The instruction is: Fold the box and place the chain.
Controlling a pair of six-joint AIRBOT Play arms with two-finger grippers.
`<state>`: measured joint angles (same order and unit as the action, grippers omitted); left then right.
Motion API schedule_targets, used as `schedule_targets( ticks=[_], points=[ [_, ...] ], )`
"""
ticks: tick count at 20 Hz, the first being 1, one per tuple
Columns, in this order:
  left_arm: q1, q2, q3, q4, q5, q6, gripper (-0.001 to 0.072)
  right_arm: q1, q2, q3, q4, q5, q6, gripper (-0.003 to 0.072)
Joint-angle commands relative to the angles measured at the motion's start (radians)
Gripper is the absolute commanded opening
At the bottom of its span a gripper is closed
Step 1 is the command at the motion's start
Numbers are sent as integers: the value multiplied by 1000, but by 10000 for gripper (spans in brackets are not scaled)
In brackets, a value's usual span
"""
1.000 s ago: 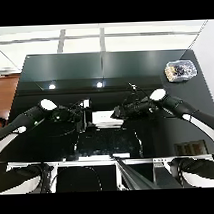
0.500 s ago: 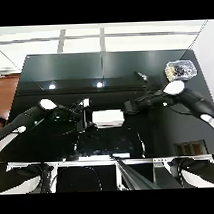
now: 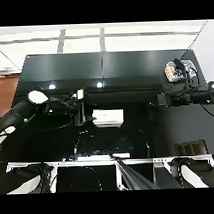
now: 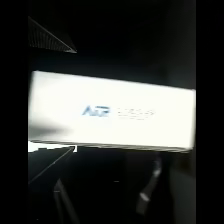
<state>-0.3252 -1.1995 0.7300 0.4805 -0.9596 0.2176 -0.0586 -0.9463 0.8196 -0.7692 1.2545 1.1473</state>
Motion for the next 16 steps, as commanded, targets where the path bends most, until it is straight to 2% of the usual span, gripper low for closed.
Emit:
schedule_targets(
  ticks=[1, 3, 7, 10, 13, 16],
  points=[
    [-48, -41, 56, -105, 4, -45, 710, -29, 18, -3, -18, -34, 10, 11],
    [-90, -139, 105, -97, 22, -85, 710, -29, 18, -3, -13, -42, 10, 11],
    [-113, -293, 204, -95, -51, -184, 711, -29, 18, -3, -14, -32, 10, 11],
    [-112, -310, 213, -90, -62, -201, 710, -29, 18, -3, -14, -32, 9, 11],
    [-125, -310, 213, 11, -78, -214, 710, -29, 18, -3, -15, -42, 9, 12],
    [-147, -310, 213, 41, -97, -222, 710, -29, 18, -3, -15, -48, 9, 11]
  ],
)
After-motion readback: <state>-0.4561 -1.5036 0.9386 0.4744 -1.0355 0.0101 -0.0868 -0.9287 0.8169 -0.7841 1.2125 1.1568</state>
